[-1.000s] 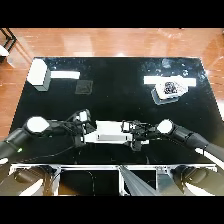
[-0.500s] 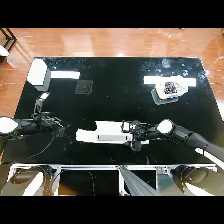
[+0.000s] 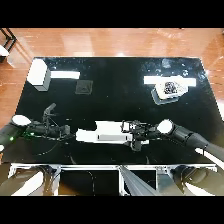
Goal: Fold the box and place the chain.
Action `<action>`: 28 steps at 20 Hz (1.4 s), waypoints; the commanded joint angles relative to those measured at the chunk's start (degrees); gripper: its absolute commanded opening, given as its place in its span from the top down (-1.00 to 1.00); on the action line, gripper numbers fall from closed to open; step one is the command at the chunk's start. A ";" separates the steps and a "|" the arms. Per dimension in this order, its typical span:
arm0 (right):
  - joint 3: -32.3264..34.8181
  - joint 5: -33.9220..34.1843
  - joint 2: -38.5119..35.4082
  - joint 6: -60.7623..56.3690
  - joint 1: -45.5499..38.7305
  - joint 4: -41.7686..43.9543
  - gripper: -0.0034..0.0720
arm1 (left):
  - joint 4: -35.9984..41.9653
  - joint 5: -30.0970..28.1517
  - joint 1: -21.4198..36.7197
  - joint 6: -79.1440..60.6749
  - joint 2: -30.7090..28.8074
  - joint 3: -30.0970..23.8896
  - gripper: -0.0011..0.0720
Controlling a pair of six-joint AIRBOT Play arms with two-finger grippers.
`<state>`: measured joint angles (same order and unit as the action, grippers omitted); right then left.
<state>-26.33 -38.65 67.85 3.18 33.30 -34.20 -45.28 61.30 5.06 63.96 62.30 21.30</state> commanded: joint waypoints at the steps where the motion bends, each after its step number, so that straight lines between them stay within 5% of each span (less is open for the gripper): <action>1: 0.02 -0.02 0.02 -0.02 0.02 0.02 -0.03 | 5.60 -1.09 -4.46 -1.79 5.42 -0.09 0.93; 3: 0.02 -0.02 0.02 -0.02 0.02 0.02 -0.03 | 6.80 -1.20 -6.47 -2.32 5.49 0.00 0.83; 8: 0.02 -0.02 0.02 -0.02 0.04 0.02 -0.03 | 6.80 0.42 -6.80 -2.58 5.49 2.21 -0.59; 17: 0.02 -0.02 0.04 -0.02 0.04 0.02 -0.03 | 10.84 7.78 -6.84 -5.03 4.74 6.23 -0.61; 28: 0.02 -0.07 0.02 -0.02 0.04 -0.04 -0.03 | 6.21 -0.72 -20.81 9.27 -5.84 6.23 -0.60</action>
